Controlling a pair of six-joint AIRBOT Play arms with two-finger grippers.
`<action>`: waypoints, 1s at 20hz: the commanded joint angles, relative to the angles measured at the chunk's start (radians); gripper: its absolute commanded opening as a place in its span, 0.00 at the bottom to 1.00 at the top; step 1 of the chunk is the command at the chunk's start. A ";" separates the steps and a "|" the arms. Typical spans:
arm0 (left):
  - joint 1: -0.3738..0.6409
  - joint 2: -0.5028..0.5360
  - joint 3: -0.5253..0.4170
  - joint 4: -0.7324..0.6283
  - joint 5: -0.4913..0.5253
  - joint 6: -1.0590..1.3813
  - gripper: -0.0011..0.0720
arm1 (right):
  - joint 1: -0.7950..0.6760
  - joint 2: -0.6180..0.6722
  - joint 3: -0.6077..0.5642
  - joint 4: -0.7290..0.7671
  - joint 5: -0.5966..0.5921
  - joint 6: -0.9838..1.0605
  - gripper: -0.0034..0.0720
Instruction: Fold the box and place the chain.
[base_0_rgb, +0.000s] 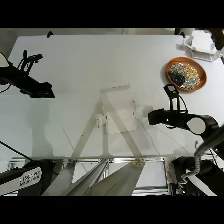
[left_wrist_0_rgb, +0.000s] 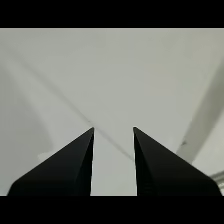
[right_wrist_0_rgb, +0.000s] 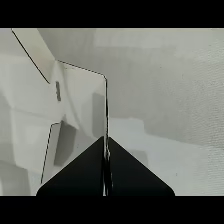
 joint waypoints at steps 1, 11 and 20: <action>0.001 0.001 0.000 -0.232 -0.006 0.115 0.39 | 0.010 0.001 -0.001 -0.023 -0.026 0.051 0.06; 0.025 0.199 -0.351 -0.493 0.128 0.397 0.39 | 0.010 0.001 -0.001 -0.035 -0.046 0.098 0.06; 0.023 0.274 -0.441 -0.494 0.139 0.454 0.39 | 0.010 0.001 -0.001 -0.035 -0.037 0.098 0.06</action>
